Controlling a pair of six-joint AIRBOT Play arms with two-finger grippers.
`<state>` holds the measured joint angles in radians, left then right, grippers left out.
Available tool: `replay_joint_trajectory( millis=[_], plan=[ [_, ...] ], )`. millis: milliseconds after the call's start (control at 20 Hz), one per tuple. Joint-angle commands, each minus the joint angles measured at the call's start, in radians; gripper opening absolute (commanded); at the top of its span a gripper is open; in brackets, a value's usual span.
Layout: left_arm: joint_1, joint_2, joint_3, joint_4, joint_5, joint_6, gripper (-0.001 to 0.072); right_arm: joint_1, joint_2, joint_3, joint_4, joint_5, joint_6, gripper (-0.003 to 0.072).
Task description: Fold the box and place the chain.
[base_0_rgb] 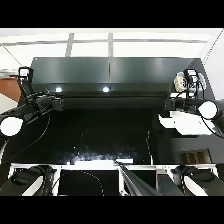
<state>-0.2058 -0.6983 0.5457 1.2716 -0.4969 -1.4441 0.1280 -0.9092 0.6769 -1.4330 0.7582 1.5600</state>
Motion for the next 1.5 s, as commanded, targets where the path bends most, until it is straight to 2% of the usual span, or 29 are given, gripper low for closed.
replay_joint_trajectory(
  millis=[0,750,900,1300,1350,1400,1450],
  plan=[
    [0.001,0.000,0.001,0.000,0.000,0.000,0.0031,0.001,0.000,0.000,0.000,0.000,0.000,0.0042],
    [0.001,0.000,0.001,0.000,0.000,0.000,0.0031,0.001,0.000,0.000,0.001,-0.001,0.000,0.0042],
    [0.001,0.000,0.001,-0.008,0.003,0.000,0.0032,0.001,0.000,0.000,0.000,-0.061,0.000,0.0042],
    [0.001,-0.011,0.001,-0.020,0.034,-0.001,0.0042,0.001,0.000,0.000,-0.013,-0.074,0.000,0.0059],
    [0.001,-0.020,0.001,-0.021,0.034,-0.001,0.0305,0.000,0.000,0.000,-0.019,-0.065,0.000,0.0403],
    [0.001,-0.030,0.001,-0.028,0.025,-0.001,0.0713,0.000,0.000,0.000,-0.019,-0.058,0.000,0.0720],
    [0.001,-0.040,0.001,-0.030,0.006,-0.004,0.0701,-0.003,0.000,0.000,-0.019,-0.050,0.001,0.0720]
  ],
)
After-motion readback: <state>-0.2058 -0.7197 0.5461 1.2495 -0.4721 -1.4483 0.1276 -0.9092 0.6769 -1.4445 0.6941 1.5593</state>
